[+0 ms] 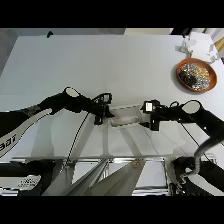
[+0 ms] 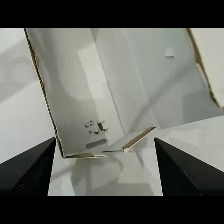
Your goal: Fold the box and place the chain.
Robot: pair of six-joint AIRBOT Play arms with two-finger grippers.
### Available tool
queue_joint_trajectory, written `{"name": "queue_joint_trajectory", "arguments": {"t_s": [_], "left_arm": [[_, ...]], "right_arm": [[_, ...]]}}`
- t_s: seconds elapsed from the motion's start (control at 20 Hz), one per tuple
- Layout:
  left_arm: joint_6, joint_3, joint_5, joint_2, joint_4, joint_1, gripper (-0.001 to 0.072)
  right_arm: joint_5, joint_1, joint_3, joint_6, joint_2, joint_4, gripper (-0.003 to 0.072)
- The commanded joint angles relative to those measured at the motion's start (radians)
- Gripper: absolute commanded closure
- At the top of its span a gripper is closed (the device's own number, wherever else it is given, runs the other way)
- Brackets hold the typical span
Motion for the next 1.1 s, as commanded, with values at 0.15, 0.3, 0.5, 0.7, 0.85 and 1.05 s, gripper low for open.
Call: {"name": "queue_joint_trajectory", "arguments": {"t_s": [0.15,0.3,0.5,0.7,0.85,1.05], "left_arm": [[0.0,0.0,0.0,0.0,0.0,0.0,0.0681],[0.0,0.0,0.0,0.0,0.0,0.0,0.0681],[0.0,0.0,0.0,0.0,0.0,0.0,0.0681],[0.0,0.0,0.0,0.0,0.0,0.0,0.0681],[0.0,0.0,0.0,0.0,0.0,0.0,0.0681],[0.0,0.0,0.0,0.0,0.0,0.0,0.0681]], "right_arm": [[0.067,-0.021,0.027,-0.127,-0.088,0.058,-0.0002],[0.071,-0.006,0.028,-0.154,-0.108,0.066,-0.0001],[0.076,0.018,0.027,-0.15,-0.126,0.077,0.0015],[0.085,0.017,0.027,-0.096,-0.148,0.076,0.0036],[0.095,0.017,0.027,-0.096,-0.191,0.075,0.0163],[0.093,0.017,0.027,-0.097,-0.212,0.066,0.0233]]}}
